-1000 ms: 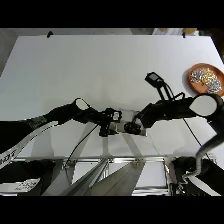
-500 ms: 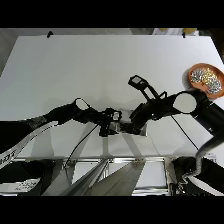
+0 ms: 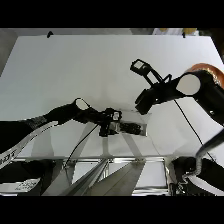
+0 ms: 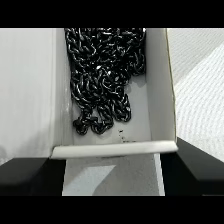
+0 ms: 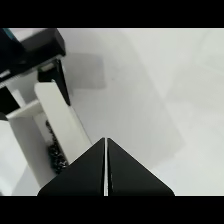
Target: Fold the box and place the chain.
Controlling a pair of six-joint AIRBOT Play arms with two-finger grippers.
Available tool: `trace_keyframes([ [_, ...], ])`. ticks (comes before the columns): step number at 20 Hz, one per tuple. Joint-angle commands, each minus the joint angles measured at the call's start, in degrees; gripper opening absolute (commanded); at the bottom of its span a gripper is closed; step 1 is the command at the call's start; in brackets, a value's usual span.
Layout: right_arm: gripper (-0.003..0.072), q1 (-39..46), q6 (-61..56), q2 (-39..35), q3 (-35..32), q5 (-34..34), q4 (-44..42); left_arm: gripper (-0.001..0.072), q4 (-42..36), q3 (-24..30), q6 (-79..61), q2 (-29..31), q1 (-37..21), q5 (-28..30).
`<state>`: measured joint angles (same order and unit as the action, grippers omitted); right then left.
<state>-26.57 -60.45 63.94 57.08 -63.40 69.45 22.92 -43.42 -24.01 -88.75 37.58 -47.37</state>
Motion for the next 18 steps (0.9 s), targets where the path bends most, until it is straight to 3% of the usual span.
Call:
trace_keyframes([
  [1,0.0018,-0.7,5.6,3.0,-2.6,0.0,0.6,0.0253,0.0,0.0,0.0,0.0,0.0,0.0],
  [7,0.002,-8.1,9.3,0.5,-9.1,2.1,0.3,0.0253,0.0,0.0,0.0,0.0,0.0,0.0],
  [9,0.0082,-9.9,9.6,-1.2,-11.3,4.5,0.4,0.0253,0.0,0.0,0.0,0.0,0.0,0.0],
  [15,0.013,-14.7,13.2,-5.7,-14.8,7.6,0.4,0.0253,0.0,0.0,0.0,0.0,0.0,0.0],
  [17,0.0206,-16.4,14.5,-5.7,-14.8,8.4,0.4,0.0253,0.0,0.0,0.0,0.0,0.0,0.0],
  [18,0.0206,-16.8,14.5,-5.7,-14.8,9.0,0.4,0.0253,0.0,0.0,0.0,0.0,0.0,0.0],
])
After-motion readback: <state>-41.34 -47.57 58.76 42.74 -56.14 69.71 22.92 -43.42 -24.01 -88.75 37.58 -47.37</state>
